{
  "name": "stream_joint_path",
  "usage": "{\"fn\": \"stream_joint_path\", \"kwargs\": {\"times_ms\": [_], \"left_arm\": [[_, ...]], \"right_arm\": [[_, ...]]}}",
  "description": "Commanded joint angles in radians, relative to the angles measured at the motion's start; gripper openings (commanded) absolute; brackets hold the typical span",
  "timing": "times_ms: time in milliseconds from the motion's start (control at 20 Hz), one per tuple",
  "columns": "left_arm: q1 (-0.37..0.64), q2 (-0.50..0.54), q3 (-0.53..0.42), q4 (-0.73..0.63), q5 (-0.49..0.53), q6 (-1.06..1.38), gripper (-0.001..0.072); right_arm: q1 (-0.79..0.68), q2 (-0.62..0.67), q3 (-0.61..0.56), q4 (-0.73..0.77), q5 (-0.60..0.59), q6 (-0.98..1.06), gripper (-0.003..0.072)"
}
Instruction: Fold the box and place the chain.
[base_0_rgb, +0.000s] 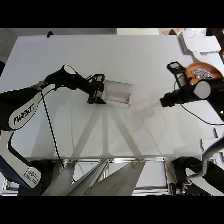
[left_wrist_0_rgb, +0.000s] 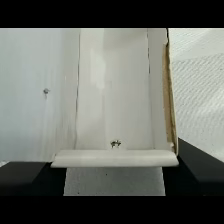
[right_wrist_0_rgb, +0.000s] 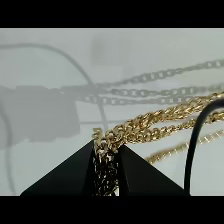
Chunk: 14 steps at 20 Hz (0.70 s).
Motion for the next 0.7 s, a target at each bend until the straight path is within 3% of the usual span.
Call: {"fn": "stream_joint_path", "kwargs": {"times_ms": [0,650], "left_arm": [[0.000,0.000,0.000,0.000,0.000,0.000,0.0345],[0.000,0.000,0.000,0.000,0.000,0.000,0.0345]], "right_arm": [[0.157,-0.021,-0.004,-0.002,-0.090,0.079,0.0003],[0.386,-0.153,0.001,0.004,-0.560,0.226,0.0004]]}}
